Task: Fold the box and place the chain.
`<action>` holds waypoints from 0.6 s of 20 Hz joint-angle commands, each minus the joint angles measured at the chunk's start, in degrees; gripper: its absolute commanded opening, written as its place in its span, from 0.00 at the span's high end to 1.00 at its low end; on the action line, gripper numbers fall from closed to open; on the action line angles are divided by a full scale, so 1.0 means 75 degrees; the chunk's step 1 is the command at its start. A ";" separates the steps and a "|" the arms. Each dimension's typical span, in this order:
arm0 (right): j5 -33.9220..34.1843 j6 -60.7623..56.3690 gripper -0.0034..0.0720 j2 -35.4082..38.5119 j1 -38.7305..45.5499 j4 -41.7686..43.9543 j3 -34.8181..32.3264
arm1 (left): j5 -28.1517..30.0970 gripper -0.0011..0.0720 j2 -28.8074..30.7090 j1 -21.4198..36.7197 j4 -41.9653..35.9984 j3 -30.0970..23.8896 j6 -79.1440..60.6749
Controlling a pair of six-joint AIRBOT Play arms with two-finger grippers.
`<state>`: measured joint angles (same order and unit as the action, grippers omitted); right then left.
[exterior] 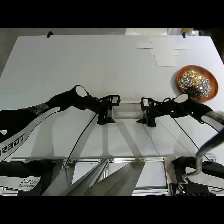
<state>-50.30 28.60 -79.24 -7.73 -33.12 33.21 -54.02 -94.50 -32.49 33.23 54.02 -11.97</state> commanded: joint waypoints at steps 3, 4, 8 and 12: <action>0.0137 -0.0131 0.03 0.0300 0.0000 -0.0484 0.0009 | 0.0000 0.80 0.0000 -0.0006 0.0003 -0.0003 -0.0003; 0.0227 -0.0318 0.03 0.0417 0.0000 -0.0621 0.0009 | 0.0000 0.80 0.0000 -0.0006 0.0003 -0.0003 -0.0003; 0.0283 -0.1513 0.04 0.1005 0.0000 -0.1903 0.0009 | -0.0032 0.80 0.0000 -0.0006 0.0003 -0.0003 -0.0003; 0.0268 -0.2903 0.06 0.1620 0.0000 -0.3684 0.0009 | -0.0029 0.80 0.0000 -0.0006 0.0003 -0.0003 -0.0003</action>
<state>-47.31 14.79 -70.11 -7.66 -50.39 33.28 -54.65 -94.52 -32.60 33.32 53.95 -12.12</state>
